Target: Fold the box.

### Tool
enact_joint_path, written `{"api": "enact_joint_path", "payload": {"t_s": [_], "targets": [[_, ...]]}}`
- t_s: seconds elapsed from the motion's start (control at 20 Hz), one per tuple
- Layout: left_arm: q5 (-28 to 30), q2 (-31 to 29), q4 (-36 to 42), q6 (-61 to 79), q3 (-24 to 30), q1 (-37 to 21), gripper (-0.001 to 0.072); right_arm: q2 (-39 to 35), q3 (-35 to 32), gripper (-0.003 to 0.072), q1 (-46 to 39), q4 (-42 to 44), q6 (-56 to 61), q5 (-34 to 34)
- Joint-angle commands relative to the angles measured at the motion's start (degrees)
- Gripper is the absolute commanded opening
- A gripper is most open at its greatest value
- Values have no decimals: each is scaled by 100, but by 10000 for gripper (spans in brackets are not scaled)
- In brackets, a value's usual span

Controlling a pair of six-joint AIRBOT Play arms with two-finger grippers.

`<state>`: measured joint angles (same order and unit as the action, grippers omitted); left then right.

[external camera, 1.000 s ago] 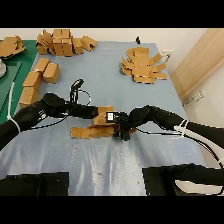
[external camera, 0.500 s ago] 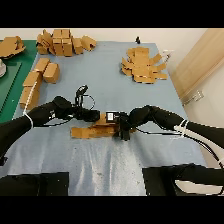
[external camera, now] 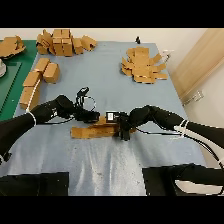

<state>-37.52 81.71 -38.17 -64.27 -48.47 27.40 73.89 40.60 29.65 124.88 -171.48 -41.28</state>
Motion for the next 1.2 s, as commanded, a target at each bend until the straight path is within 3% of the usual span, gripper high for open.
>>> {"api": "enact_joint_path", "payload": {"t_s": [0.0, 0.3, 0.6, 0.7, 0.8, 0.95, 1.15], "targets": [[-428, 164, -83, -127, -114, 0, 8, -4, 2, 540, 0, 0, 0, 4], [-953, 168, -83, 361, -603, -162, 8, -4, 2, 540, 0, 0, 0, 7], [-1244, -470, -31, 1394, -634, -1451, 8, -4, 2, 540, 0, 0, 0, 4], [-1473, -699, -33, 1735, -614, -1851, 8, -4, 4, 540, 0, 0, 0, 7], [-2037, -944, -39, 2940, -461, -2079, 5, -4, 2, 540, 0, 0, 0, 4], [-2243, -1475, -313, 3720, 214, -1932, 3, -4, 2, 540, 0, 0, 0, 7], [-1825, -2288, -1504, 4850, 1276, -815, 11, -4, 2, 540, 0, 0, 0, 4]]}}
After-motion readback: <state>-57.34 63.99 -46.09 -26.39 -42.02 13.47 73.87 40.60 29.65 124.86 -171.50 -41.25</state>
